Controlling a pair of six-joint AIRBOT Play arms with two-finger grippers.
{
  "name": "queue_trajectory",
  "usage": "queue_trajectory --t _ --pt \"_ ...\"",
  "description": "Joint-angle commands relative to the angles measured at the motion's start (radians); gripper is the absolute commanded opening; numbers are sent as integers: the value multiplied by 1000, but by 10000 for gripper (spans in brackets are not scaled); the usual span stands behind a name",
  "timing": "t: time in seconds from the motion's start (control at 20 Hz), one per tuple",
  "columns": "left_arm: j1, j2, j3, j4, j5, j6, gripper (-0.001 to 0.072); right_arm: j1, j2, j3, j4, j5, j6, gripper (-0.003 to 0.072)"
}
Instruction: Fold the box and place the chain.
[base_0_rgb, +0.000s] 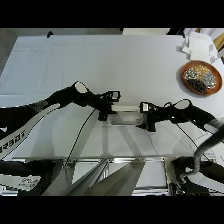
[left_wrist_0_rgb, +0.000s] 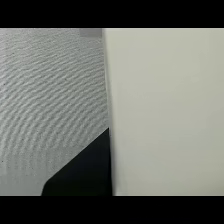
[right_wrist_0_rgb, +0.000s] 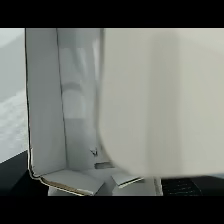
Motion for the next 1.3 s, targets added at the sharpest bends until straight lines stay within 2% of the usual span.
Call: queue_trajectory --t 0.0,0.05,0.15,0.35,0.95,1.25 --pt "0 0 1 0 0 1 11 1 0 1 8 6 -7 689" --pt "0 0 1 0 0 1 11 1 0 1 8 6 -7 674" --pt "0 0 1 0 0 1 11 1 0 1 7 6 -7 566" --pt "0 1 1 0 0 1 11 1 -19 1 -1 6 -7 446" --pt "0 1 1 0 0 1 11 1 -19 1 0 -15 -7 398" --pt "0 1 1 0 0 1 11 1 -19 1 0 -14 -7 400"
